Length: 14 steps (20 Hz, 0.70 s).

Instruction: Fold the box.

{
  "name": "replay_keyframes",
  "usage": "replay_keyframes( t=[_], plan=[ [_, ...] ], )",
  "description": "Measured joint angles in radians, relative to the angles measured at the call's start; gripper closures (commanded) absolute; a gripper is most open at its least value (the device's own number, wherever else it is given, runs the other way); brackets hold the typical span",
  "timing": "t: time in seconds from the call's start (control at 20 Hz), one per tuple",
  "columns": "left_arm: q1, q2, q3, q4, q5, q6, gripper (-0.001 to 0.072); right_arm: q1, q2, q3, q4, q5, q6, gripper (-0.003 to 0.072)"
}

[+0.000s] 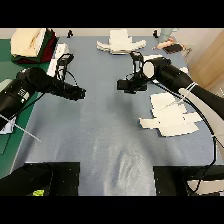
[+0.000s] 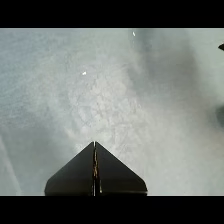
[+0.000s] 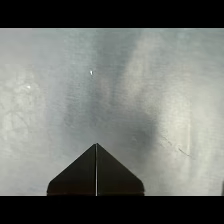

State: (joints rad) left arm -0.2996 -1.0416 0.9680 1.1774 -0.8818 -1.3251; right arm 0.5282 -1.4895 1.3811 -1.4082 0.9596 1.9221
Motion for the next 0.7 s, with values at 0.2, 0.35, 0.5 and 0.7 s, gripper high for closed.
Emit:
replay_keyframes(
  t=[0.2,0.35,0.5,0.7],
  plan=[
    [0.000,0.000,0.000,-0.034,0.056,-0.001,0.0686,-0.001,0.000,0.007,0.024,-0.061,0.044,0.0682],
    [0.000,0.000,0.000,-0.054,0.069,-0.014,0.0684,-0.042,0.026,0.063,-0.052,0.037,0.051,0.0352],
    [0.000,0.000,0.000,-0.073,0.070,-0.031,0.0120,-0.161,0.074,0.140,-0.236,0.291,0.040,0.0225],
    [0.000,0.000,0.000,-0.114,0.069,-0.063,0.0119,-0.471,0.109,0.167,-0.412,0.575,-0.060,0.0226]
  ],
)
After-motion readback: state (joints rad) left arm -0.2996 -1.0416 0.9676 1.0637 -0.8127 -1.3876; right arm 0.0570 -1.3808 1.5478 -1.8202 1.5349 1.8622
